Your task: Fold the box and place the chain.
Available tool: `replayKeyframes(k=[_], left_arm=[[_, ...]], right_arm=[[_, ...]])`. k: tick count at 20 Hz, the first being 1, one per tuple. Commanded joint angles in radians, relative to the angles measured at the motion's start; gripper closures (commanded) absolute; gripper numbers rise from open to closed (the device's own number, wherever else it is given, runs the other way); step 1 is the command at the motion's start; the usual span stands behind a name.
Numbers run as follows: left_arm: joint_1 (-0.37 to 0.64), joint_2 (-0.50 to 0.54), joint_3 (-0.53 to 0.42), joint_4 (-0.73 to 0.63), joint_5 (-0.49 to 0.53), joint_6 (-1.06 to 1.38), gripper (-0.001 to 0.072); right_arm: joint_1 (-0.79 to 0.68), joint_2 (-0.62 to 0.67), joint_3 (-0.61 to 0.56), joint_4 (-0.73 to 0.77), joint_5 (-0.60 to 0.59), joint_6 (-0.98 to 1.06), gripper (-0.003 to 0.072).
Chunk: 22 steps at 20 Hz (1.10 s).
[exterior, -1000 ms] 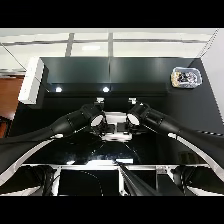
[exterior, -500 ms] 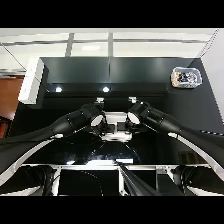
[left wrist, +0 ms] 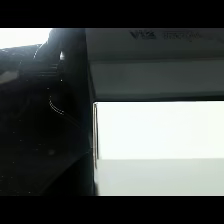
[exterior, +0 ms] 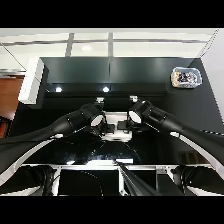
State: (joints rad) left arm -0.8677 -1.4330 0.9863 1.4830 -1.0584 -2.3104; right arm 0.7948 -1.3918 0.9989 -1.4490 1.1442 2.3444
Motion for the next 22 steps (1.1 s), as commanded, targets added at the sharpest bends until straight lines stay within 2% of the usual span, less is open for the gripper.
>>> replayKeyframes(k=[1, 6, 8, 11, 12, 13, 17, 18, 19, 20, 21, 22], left_arm=[[0.001, 0.000, 0.000, 0.000, 0.000, -0.001, 0.0685], [0.001, 0.000, 0.000, 0.001, 0.000, -0.001, 0.0685], [0.001, 0.000, 0.000, 0.001, 0.000, -0.001, 0.0685], [0.001, 0.000, 0.000, 0.001, 0.000, -0.001, 0.0684], [0.001, 0.000, 0.000, 0.001, 0.001, -0.001, 0.0684], [0.001, 0.000, 0.000, 0.002, 0.001, -0.001, 0.0684], [0.001, 0.000, 0.000, 0.002, 0.002, -0.001, 0.0685], [0.001, 0.000, 0.000, 0.001, 0.002, -0.001, 0.0685], [0.001, 0.000, 0.000, 0.001, 0.002, -0.001, 0.0684], [0.001, 0.000, 0.000, 0.001, 0.002, -0.001, 0.0685], [0.001, 0.000, 0.000, 0.001, 0.002, -0.001, 0.0684], [0.001, 0.000, 0.000, 0.001, 0.003, -0.001, 0.0685]], right_arm=[[-0.026, 0.066, 0.000, -0.003, 0.042, -0.067, 0.0353], [-0.066, 0.346, 0.000, -0.038, 0.087, -0.156, 0.0353], [-0.109, 0.477, 0.000, -0.187, 0.119, -0.161, 0.0353], [-0.235, 0.566, 0.000, -0.564, 0.221, -0.166, 0.0358], [-0.306, 0.563, -0.004, -0.646, 0.217, -0.192, 0.0358], [-0.391, 0.560, -0.018, -0.676, 0.159, -0.222, 0.0358], [-0.748, 0.465, -0.060, -0.582, -0.170, -0.232, 0.0356], [-0.825, 0.414, -0.060, -0.513, -0.261, -0.231, 0.0318], [-0.891, 0.354, -0.056, -0.404, -0.380, -0.233, 0.0070], [-0.938, 0.288, -0.027, -0.284, -0.467, -0.254, -0.0008], [-0.966, 0.214, 0.024, -0.174, -0.515, -0.312, -0.0008], [-0.978, 0.126, 0.104, -0.119, -0.511, -0.350, -0.0008]])
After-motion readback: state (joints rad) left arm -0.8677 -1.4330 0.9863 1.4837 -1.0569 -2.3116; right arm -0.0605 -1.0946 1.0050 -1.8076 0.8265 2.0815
